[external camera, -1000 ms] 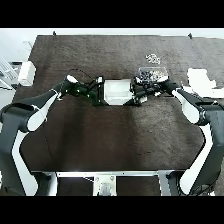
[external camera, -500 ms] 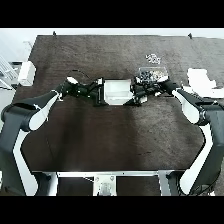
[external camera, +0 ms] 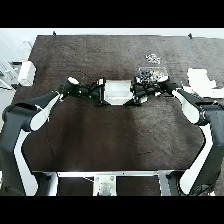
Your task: Fold the box and place the chain.
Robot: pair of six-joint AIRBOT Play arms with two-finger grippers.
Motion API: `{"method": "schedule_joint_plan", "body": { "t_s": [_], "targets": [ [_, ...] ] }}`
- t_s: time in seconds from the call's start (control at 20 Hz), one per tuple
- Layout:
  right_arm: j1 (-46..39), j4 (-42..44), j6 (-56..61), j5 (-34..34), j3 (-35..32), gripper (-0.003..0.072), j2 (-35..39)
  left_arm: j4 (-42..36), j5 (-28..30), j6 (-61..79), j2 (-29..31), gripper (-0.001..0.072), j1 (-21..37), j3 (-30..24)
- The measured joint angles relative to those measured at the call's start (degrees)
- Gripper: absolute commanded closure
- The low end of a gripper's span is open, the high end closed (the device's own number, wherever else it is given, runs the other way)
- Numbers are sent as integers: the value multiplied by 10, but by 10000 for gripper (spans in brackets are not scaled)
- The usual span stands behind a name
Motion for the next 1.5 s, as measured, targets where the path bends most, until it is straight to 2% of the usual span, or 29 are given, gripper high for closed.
{"method": "schedule_joint_plan", "body": {
  "t_s": [0.15, 0.2, 0.25, 0.4, 0.45, 1.5],
  "targets": [
    [0, 0, 0, 0, 0, 114, 0, -1, 1, 1, -3, 5, -1, 0],
    [0, 0, 0, 1, 0, 114, 0, -1, 1, 1, -3, 25, -1, 0],
    [0, 0, 0, 1, 0, 114, 0, -1, 0, 1, -4, 154, -1, 0],
    [0, 0, 0, 0, 0, 115, 0, 0, -2, 1, -4, 381, -1, 0],
    [0, 0, 0, 1, 0, 114, 0, 0, -2, 1, -4, 420, -1, 0],
    [0, 0, 0, 0, 0, 114, 0, 1, 8, 2, -4, 420, -1, 0]
  ]
}}
